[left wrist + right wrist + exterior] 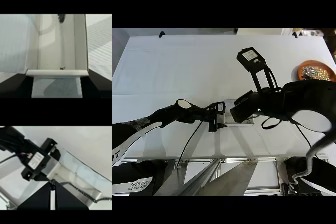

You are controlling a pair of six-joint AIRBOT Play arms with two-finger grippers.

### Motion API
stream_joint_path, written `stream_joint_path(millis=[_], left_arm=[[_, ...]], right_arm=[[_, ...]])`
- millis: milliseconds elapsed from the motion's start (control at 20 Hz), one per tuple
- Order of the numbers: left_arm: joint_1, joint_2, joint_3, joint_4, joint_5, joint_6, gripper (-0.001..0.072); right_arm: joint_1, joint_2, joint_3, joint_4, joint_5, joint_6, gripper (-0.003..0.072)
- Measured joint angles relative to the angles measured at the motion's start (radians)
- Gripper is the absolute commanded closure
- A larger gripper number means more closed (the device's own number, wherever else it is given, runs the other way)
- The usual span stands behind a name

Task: Fold the box and place the chain.

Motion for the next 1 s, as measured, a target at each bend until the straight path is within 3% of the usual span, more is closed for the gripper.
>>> stream_joint_path(millis=[300, 800, 900, 1000], left_arm=[[0.0, 0.0, 0.0, 0.0, 0.0, 0.0, 0.05], [0.0, 0.0, 0.0, 0.0, 0.0, 0.0, 0.05], [0.0, 0.0, 0.0, 0.0, 0.0, 0.0, 0.05], [0.0, 0.0, 0.0, 0.0, 0.0, 0.0, 0.05]], right_arm=[[-0.058, -0.087, -0.13, 0.065, -0.044, -0.039, 0.067], [-0.108, -0.201, -0.238, 0.108, -0.127, -0.047, 0.0662], [-0.109, -0.229, -0.244, 0.12, -0.134, -0.047, 0.0589], [-0.11, -0.244, -0.248, 0.127, -0.139, -0.048, 0.0571]])
